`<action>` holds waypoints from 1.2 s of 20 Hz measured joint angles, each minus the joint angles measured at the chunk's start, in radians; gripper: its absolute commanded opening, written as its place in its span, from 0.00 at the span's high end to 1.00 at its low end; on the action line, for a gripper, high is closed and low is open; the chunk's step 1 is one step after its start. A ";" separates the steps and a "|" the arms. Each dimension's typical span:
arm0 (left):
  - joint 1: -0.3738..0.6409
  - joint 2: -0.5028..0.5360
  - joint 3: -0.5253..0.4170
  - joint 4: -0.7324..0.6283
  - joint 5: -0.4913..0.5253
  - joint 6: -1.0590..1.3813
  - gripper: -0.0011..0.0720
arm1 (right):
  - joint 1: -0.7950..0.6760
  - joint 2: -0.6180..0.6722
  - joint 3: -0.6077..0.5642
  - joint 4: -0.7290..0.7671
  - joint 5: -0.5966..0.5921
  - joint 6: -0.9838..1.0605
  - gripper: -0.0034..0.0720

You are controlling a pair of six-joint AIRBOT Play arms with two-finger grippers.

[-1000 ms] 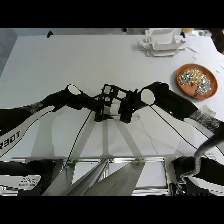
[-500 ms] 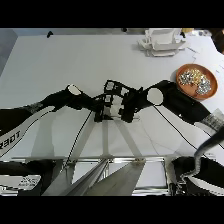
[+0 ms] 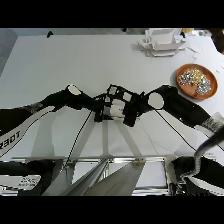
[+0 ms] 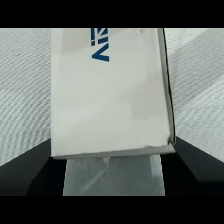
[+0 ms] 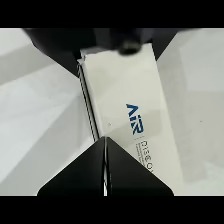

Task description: Fold the box and place the chain.

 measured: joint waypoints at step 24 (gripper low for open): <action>0.000 0.000 0.000 0.000 0.001 0.001 0.64 | -0.001 -0.053 -0.075 0.039 -0.043 0.045 0.93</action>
